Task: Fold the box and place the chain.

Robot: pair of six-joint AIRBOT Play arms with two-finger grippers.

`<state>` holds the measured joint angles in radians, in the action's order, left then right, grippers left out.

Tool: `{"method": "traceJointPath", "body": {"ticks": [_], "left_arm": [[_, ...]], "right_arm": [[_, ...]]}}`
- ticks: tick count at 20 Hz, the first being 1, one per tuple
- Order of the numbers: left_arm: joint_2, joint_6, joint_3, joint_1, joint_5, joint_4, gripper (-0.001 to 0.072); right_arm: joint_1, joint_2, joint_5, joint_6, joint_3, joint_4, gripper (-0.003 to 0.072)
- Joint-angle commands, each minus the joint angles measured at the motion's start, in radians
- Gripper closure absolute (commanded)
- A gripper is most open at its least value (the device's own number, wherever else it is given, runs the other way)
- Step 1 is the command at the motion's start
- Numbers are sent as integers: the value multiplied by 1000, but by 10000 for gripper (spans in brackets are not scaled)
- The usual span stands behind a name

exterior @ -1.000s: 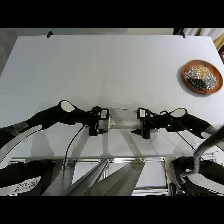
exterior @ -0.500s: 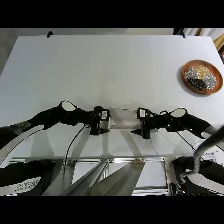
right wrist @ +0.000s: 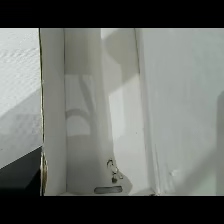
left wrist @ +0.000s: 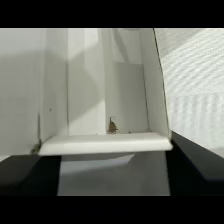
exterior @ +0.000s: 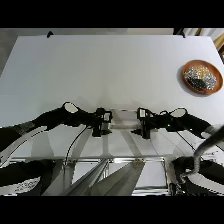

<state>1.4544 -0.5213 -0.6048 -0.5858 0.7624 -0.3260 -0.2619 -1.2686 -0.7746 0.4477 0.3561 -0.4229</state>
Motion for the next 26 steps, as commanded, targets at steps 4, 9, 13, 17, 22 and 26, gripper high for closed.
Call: {"method": "traceJointPath", "body": {"ticks": [4,9,13,17,22,26], "left_arm": [[2,-3,1,-21,11,2,238],[2,-3,1,-21,12,8,106],[2,-3,1,-21,12,33,57],[2,-2,1,-21,3,79,110],[2,-2,1,-21,4,78,402],[2,0,1,-21,4,79,435]], "right_arm": [[0,-1,0,-2,-1,1,281],[0,-1,0,-2,0,1,281],[0,-1,0,-2,-1,1,281],[0,-1,0,-2,-1,1,281],[0,-1,0,-2,-1,1,281],[0,-1,0,-2,-1,1,281]]}}
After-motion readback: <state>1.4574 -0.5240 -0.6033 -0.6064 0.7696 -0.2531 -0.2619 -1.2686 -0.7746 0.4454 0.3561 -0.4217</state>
